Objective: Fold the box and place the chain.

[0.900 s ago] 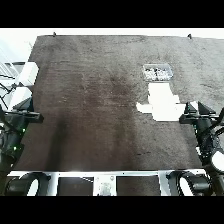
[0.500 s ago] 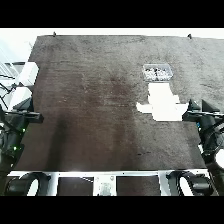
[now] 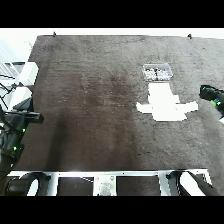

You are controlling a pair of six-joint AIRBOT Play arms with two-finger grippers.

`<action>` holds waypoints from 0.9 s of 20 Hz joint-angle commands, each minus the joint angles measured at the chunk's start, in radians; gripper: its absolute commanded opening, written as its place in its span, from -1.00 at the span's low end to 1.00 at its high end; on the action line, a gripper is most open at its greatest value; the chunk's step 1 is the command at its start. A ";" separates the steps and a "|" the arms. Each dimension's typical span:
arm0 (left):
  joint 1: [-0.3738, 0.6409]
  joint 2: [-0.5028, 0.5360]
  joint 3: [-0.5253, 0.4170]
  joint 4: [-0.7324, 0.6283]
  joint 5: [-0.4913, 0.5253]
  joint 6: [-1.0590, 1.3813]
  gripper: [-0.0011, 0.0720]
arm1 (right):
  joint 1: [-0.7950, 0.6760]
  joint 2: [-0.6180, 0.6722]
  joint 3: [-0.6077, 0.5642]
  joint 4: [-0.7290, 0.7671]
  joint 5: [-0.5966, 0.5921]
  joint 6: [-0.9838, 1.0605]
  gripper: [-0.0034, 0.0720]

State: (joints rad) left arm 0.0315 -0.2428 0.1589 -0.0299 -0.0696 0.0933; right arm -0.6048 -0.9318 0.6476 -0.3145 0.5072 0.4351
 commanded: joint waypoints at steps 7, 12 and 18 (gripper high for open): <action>-0.001 0.000 -0.001 0.000 0.000 0.000 -0.92 | -0.288 -0.624 0.719 -0.497 0.746 0.299 0.46; -0.001 0.000 -0.001 0.000 0.000 0.001 -0.92 | -0.286 -0.921 1.041 -0.568 1.022 0.370 0.45; -0.001 0.000 -0.001 0.000 0.000 0.000 -0.92 | -0.256 -1.046 1.077 -0.587 1.109 0.350 0.45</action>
State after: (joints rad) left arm 0.0315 -0.2428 0.1589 -0.0299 -0.0700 0.0937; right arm -0.8742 -1.9144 1.6943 -0.8845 1.5421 0.7834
